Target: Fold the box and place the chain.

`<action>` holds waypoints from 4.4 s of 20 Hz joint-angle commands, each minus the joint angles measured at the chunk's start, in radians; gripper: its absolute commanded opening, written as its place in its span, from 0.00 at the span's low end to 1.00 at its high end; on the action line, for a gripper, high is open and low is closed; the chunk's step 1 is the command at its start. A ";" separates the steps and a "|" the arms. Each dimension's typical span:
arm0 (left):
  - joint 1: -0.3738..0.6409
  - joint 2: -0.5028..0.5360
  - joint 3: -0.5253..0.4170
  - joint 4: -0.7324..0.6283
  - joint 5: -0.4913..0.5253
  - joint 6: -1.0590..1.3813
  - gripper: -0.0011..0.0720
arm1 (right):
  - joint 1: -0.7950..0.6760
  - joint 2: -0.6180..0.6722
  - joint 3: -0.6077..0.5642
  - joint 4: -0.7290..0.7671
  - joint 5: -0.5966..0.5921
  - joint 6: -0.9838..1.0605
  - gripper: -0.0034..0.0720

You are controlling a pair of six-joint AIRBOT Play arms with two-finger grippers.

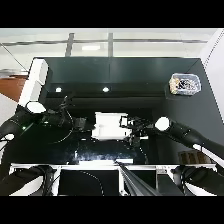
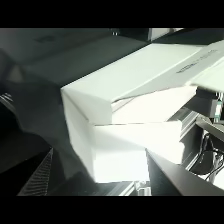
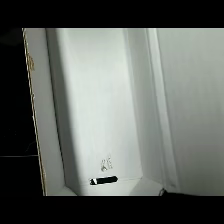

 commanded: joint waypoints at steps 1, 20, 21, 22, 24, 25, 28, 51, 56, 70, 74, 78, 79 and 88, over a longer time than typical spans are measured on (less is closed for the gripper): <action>-0.087 0.001 0.014 0.058 0.093 -0.124 0.98 | 0.000 0.000 0.000 0.000 0.000 0.000 0.68; -0.265 0.001 0.034 0.127 0.248 -0.337 0.98 | 0.000 0.000 0.000 0.000 0.000 0.000 0.68; -0.265 0.001 0.042 0.127 0.225 -0.353 0.98 | 0.000 0.000 0.000 0.000 0.000 0.000 0.68; -0.265 0.001 0.047 0.127 0.208 -0.359 0.98 | 0.000 0.000 0.000 0.000 0.000 0.000 0.68; -0.265 0.001 0.055 0.127 0.172 -0.359 0.97 | 0.000 0.000 0.000 0.000 0.000 0.000 0.68; -0.265 0.001 0.057 0.127 0.152 -0.359 0.97 | 0.000 0.000 0.000 0.000 0.000 0.000 0.68; -0.265 0.001 0.061 0.129 0.125 -0.359 0.97 | 0.000 0.000 0.000 0.000 0.000 0.000 0.68; -0.330 0.001 0.061 0.224 0.223 -0.507 0.99 | 0.000 0.000 0.000 0.000 0.000 0.000 0.68; -0.327 0.002 0.062 0.224 0.222 -0.507 0.99 | 0.000 0.000 0.000 0.000 0.000 0.000 0.68; -0.254 0.013 0.174 0.352 0.048 -0.464 0.99 | 0.000 0.000 0.000 0.000 0.000 0.000 0.68; -0.238 0.052 0.174 0.355 0.014 -0.462 0.99 | 0.000 0.000 0.000 0.000 0.000 0.000 0.68; -0.199 0.118 0.174 0.355 -0.002 -0.462 0.99 | 0.000 0.000 0.000 0.000 0.000 0.000 0.68; -0.182 0.138 0.174 0.356 -0.012 -0.462 0.99 | 0.000 0.000 0.000 0.000 0.000 0.000 0.68; 0.102 0.282 0.167 0.561 -0.096 -0.428 0.05 | 0.000 0.000 0.000 0.000 0.001 0.000 0.68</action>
